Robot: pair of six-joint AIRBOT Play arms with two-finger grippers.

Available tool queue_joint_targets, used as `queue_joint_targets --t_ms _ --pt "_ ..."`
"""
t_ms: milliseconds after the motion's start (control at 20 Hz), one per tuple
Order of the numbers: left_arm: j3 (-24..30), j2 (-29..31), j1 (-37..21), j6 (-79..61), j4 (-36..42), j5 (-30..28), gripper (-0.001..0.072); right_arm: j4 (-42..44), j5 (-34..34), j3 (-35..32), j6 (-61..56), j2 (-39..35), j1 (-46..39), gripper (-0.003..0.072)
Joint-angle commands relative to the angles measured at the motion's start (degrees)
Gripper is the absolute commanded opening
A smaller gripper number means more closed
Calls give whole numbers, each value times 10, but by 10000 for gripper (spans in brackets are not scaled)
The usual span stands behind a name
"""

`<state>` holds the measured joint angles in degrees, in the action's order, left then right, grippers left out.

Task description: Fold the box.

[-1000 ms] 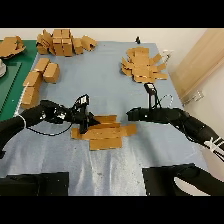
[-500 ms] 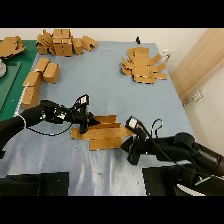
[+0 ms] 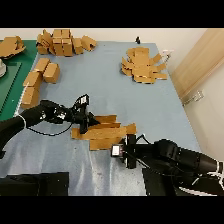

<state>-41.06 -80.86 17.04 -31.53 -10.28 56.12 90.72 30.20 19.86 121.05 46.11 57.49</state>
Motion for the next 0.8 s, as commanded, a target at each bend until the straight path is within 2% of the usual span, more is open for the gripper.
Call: queue_joint_targets --t_ms 0,350,750 --pt "0 0 0 0 0 0 11 -45 -28 33 10 43 5 532" --pt "0 0 0 0 0 0 11 -97 -57 34 10 88 5 531" --pt "0 0 0 0 0 0 12 -106 -73 42 9 85 4 530"
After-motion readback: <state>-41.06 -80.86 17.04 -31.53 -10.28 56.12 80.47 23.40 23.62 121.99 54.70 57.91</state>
